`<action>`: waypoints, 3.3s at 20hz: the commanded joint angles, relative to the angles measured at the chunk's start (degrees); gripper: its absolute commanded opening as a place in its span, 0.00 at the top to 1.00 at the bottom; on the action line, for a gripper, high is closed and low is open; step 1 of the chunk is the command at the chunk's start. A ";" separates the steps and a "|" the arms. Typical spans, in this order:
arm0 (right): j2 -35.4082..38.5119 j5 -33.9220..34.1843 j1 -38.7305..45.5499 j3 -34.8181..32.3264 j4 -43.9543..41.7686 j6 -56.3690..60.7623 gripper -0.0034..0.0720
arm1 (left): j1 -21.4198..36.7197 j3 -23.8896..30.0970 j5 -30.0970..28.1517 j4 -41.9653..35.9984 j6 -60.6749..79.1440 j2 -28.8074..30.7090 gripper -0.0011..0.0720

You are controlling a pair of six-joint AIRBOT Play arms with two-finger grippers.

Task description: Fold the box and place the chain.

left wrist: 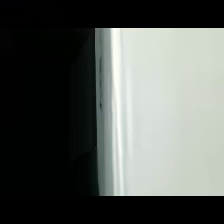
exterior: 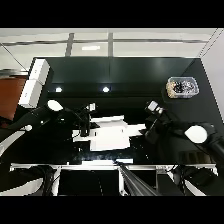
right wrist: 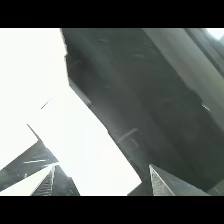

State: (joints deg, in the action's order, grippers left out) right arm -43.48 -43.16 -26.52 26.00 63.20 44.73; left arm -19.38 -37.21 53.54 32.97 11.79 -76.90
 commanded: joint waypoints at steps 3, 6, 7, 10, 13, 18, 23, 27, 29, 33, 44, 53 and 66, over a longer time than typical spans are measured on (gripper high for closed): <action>-6.91 7.06 -8.35 -1.99 -1.05 -6.21 0.00 | -0.52 -0.24 0.63 0.24 3.30 -0.48 0.94; -10.19 7.26 -11.23 -1.99 -1.05 -10.62 0.00 | -0.63 -0.26 0.50 0.66 3.26 -0.48 0.94; -10.40 7.17 -11.93 -1.99 -1.01 -11.52 0.00 | -0.61 -0.26 0.48 0.68 3.26 -0.48 0.94; -10.40 4.28 -12.61 -1.99 -0.59 -18.51 0.00 | -0.61 -0.26 0.48 1.01 3.23 -0.48 0.94; -10.67 -0.57 -12.79 -1.99 -2.01 -20.28 0.00 | -0.61 -0.26 0.48 1.11 3.23 -0.48 0.94; -14.03 2.29 -15.93 -1.99 -9.57 -27.23 0.00 | -0.61 -0.26 0.59 1.09 2.99 -0.50 0.94; -16.26 10.19 -18.62 -1.97 -9.33 -29.16 0.00 | -0.63 -0.26 0.68 1.09 2.99 -0.50 0.94; -16.44 10.88 -18.60 -1.97 -9.44 -29.18 0.00 | -0.61 -0.26 0.68 1.09 2.99 -0.52 0.94; -16.44 10.86 -18.60 -1.97 -9.90 -29.18 0.00 | -0.63 -0.26 0.68 1.09 2.99 -0.52 0.94; -16.57 11.17 -18.62 -1.97 -12.81 -29.18 0.00 | -0.61 -0.26 0.68 1.09 2.99 -0.52 0.94; -16.35 13.35 -18.60 -0.52 -16.70 -27.26 0.00 | -0.61 -0.26 0.72 1.09 2.97 -0.52 0.94; -15.93 12.61 -18.58 0.44 -16.68 -22.34 0.00 | -0.61 -0.26 0.70 1.09 2.95 -0.52 0.94; -14.36 12.20 -14.21 5.68 -10.43 -21.51 0.00 | -0.61 -0.24 0.72 1.11 2.95 -0.52 0.94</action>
State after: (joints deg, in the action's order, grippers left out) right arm -58.50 -29.58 -42.17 29.71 49.76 23.05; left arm -20.01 -37.45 54.17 34.02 14.68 -77.43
